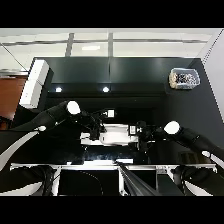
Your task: Fold the box and place the chain.
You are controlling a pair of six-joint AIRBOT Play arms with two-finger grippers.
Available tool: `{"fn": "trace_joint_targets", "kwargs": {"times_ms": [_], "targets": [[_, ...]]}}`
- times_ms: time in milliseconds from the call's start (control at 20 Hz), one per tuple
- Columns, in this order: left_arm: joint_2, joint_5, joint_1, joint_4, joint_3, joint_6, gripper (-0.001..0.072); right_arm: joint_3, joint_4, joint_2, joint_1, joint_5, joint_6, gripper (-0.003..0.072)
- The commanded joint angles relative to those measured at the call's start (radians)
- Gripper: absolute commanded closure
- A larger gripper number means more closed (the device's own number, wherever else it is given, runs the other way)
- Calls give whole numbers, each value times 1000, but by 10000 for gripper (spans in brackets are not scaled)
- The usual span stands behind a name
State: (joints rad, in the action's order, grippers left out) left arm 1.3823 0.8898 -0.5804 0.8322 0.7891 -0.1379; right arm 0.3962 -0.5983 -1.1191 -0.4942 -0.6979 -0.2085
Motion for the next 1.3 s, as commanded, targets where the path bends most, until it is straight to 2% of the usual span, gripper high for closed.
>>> {"fn": "trace_joint_targets", "kwargs": {"times_ms": [0,50,100,350,600,650,700,750,850,950,1050,1150,1250], "targets": [[-4,11,1,5,2,-1,446,-1,-4,0,0,-1,2,160],[-8,21,2,26,5,-1,347,-1,-4,0,0,-1,2,160],[-13,38,3,60,13,-12,294,-1,-4,0,0,-1,2,160],[-112,111,12,306,45,-261,294,-1,-4,0,0,0,3,160],[-269,286,132,320,36,-441,308,-1,-4,0,0,-1,3,160],[-294,319,159,320,32,-501,388,-1,-4,0,0,-1,3,160],[-318,360,185,319,29,-547,596,-1,-4,0,0,-1,3,160],[-332,419,203,302,29,-555,681,-1,-4,0,0,-1,3,160],[-356,477,213,203,-8,-642,682,-1,-4,0,0,-1,3,161],[-370,456,192,11,-97,-657,682,-1,-4,0,0,-1,3,161],[-370,320,165,-228,-199,-605,682,-1,-4,0,0,-1,3,161],[-370,118,156,-484,-283,-484,681,-1,-4,0,0,-1,3,160],[-354,-68,156,-661,-333,-362,680,-1,-4,0,0,-1,3,161]]}}
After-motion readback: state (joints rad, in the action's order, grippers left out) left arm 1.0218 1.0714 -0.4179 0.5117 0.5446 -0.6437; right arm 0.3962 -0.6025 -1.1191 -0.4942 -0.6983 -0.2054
